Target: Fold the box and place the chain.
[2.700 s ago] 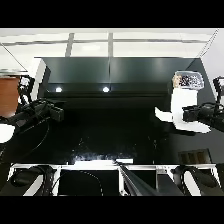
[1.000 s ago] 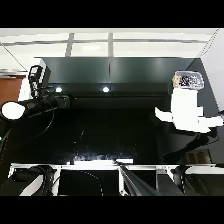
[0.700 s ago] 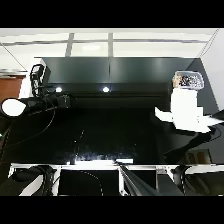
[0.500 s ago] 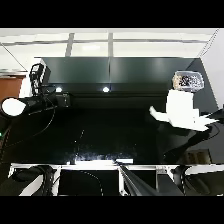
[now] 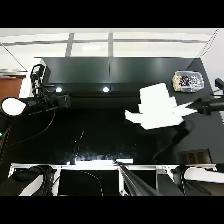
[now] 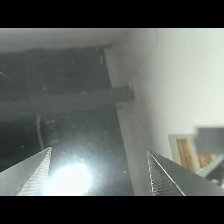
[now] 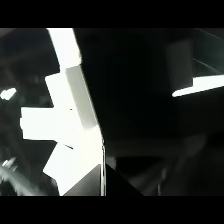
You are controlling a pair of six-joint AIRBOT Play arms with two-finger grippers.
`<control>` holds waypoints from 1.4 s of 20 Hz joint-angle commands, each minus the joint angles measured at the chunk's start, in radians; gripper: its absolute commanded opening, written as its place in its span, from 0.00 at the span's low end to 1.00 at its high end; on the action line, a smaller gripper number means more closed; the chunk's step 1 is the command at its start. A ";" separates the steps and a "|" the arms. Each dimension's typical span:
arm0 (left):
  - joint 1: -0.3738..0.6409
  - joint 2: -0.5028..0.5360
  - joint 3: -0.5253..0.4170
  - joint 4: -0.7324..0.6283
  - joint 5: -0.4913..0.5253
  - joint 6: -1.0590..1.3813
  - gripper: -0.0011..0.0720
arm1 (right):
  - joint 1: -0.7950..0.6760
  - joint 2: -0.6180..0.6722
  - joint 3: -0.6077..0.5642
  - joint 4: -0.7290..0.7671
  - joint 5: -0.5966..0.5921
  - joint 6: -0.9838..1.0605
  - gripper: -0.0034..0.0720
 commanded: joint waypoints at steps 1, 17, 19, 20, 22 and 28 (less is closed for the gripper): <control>0.000 -0.023 0.001 -0.021 -0.055 -0.004 1.00 | 0.231 0.238 -0.211 0.137 -0.316 -0.005 0.06; -0.082 -0.563 0.042 -0.738 -0.378 0.569 1.00 | 0.797 0.538 -0.570 0.147 -0.683 -0.113 0.06; -0.121 -0.618 0.085 -0.729 -0.430 0.597 1.00 | 0.797 0.538 -0.570 0.147 -0.686 -0.112 0.06; -0.130 -0.646 0.109 -0.705 -0.464 0.597 1.00 | 0.797 0.538 -0.570 0.147 -0.686 -0.112 0.06; -0.130 -0.696 0.152 -0.628 -0.536 0.597 1.00 | 0.797 0.538 -0.570 0.147 -0.684 -0.106 0.06; -0.114 -0.756 0.221 -0.550 -0.633 0.684 0.65 | 0.797 0.538 -0.570 0.147 -0.682 -0.104 0.06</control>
